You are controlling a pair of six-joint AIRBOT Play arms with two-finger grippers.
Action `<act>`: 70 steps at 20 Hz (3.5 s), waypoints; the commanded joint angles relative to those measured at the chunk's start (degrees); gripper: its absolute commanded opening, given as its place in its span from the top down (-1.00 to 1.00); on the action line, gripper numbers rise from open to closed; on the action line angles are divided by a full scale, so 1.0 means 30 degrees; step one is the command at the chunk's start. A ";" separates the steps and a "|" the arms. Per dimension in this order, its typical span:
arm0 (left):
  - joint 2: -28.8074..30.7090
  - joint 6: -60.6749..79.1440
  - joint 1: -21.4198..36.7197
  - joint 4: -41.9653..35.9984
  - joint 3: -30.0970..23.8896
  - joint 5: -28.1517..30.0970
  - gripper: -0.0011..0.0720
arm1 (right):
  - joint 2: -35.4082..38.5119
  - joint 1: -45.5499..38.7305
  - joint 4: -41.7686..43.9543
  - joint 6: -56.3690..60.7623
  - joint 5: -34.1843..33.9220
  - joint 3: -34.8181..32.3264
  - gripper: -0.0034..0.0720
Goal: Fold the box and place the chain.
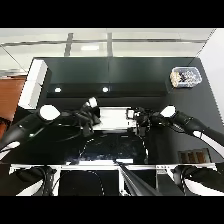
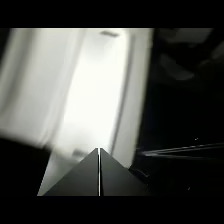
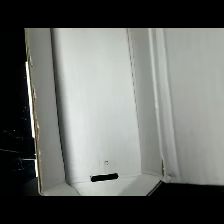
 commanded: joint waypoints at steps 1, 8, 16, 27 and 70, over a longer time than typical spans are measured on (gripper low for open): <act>0.1574 -1.2786 0.2681 0.7249 -0.0044 -0.1399 0.91 | 0.0000 0.0015 0.0007 -0.0007 0.0000 0.0000 0.54; -0.1974 -1.8170 1.1664 0.2302 -0.1370 -0.6929 0.91 | 0.0000 0.0015 0.0000 -0.0007 0.0000 0.0000 0.54; -0.6907 -1.3901 0.8961 -0.5136 -0.0918 -0.6688 0.91 | 0.0000 0.0015 0.0015 -0.0015 0.0000 0.0000 0.54; -0.7599 -1.3194 0.6346 -0.4845 0.1566 -0.7723 0.54 | 0.0000 0.0015 0.0022 -0.0015 -0.0007 0.0000 0.54; -0.7599 -2.9609 -0.2455 0.8262 0.6819 -0.3956 -0.11 | 0.0000 0.0015 0.0051 0.0131 -0.0197 0.0000 0.54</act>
